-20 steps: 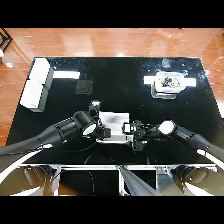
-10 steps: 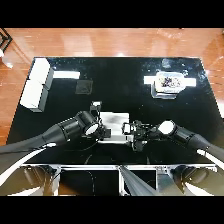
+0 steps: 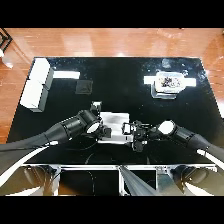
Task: Fold the box and place the chain.
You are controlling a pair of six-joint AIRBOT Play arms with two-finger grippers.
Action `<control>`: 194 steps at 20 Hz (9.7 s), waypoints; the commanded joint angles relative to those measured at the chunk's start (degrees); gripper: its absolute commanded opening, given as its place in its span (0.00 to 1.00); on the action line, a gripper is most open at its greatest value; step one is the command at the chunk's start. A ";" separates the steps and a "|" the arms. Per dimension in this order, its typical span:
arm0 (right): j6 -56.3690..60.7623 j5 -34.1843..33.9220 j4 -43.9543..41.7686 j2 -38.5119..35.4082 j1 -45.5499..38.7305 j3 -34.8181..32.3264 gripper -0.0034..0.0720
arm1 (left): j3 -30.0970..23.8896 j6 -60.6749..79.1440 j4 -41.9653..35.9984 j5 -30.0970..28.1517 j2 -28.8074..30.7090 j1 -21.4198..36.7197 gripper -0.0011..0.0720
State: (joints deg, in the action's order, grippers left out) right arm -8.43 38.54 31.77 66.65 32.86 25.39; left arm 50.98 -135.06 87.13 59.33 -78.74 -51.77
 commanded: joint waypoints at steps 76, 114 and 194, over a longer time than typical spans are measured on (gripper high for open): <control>17.00 1.07 10.43 -8.15 2.97 0.07 0.26 | 3.10 -0.17 1.97 3.93 -1.20 0.22 0.04; 14.14 3.13 12.63 -9.49 0.98 -0.52 0.65 | 3.10 -0.17 1.97 3.80 -1.29 0.22 0.05; 82.14 23.74 -0.26 -6.14 -19.65 0.81 0.86 | 3.06 0.02 1.27 1.16 -2.08 0.24 0.05</control>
State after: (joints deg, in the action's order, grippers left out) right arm 74.22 61.56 31.79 60.47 12.95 25.58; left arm 54.08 -135.11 88.42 60.36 -80.79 -51.55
